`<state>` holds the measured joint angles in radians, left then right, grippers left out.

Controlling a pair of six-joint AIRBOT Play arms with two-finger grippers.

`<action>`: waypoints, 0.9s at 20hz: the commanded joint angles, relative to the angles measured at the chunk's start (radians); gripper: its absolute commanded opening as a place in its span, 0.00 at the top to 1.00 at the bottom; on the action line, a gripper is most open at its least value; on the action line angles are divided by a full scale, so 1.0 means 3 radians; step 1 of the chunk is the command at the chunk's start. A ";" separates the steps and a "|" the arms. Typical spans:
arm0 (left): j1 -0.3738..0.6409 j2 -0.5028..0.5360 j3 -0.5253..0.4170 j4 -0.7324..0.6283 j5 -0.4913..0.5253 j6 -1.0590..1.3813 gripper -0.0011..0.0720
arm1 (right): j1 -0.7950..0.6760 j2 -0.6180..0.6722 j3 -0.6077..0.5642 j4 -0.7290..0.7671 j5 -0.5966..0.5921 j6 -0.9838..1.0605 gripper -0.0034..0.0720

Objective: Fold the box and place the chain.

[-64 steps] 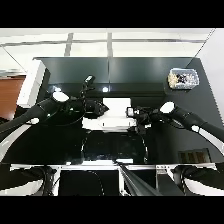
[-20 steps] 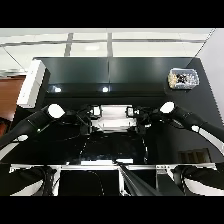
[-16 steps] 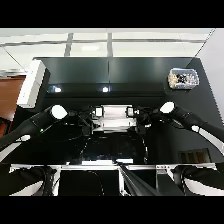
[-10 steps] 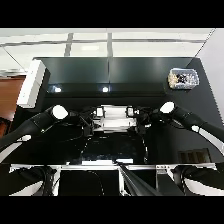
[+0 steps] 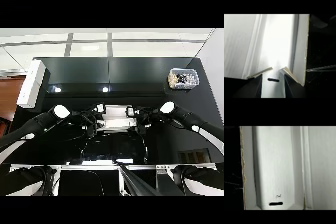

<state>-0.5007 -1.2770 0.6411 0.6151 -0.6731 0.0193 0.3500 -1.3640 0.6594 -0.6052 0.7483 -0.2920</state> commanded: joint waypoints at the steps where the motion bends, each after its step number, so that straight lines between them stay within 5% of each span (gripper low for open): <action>1: -0.0005 -0.0070 0.0003 -0.0161 -0.0014 -0.0001 0.62 | 0.0004 0.0000 -0.0001 0.0003 -0.0001 0.0000 0.49; 2: -0.0006 -0.0081 0.0003 -0.0247 -0.0015 0.0005 0.79 | 0.0004 0.0000 -0.0001 0.0003 -0.0001 0.0000 0.48; 3: -0.0006 -0.0102 0.0003 -0.0337 -0.0014 0.0014 0.82 | 0.0004 0.0000 -0.0001 0.0003 -0.0003 0.0000 0.49; 13: -0.0032 -0.0137 0.0004 -0.0334 0.0178 0.0014 0.82 | 0.0004 0.0000 -0.0001 0.0003 -0.0001 0.0000 0.49; 16: -0.0033 -0.0137 0.0003 -0.0334 0.0170 0.0003 0.43 | 0.0004 0.0000 -0.0001 0.0003 -0.0003 0.0000 0.49; 17: -0.0027 -0.0135 0.0003 -0.0331 0.0107 0.0006 0.79 | 0.0004 0.0000 -0.0001 0.0003 -0.0001 0.0000 0.49; 18: -0.0028 -0.0134 0.0003 -0.0324 0.0062 0.0050 0.87 | 0.0004 0.0000 -0.0001 0.0003 -0.0003 0.0000 0.49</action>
<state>-0.5091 -1.3182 0.6411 0.5152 -0.6327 0.0257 0.3500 -1.3640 0.6594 -0.6044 0.7467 -0.2924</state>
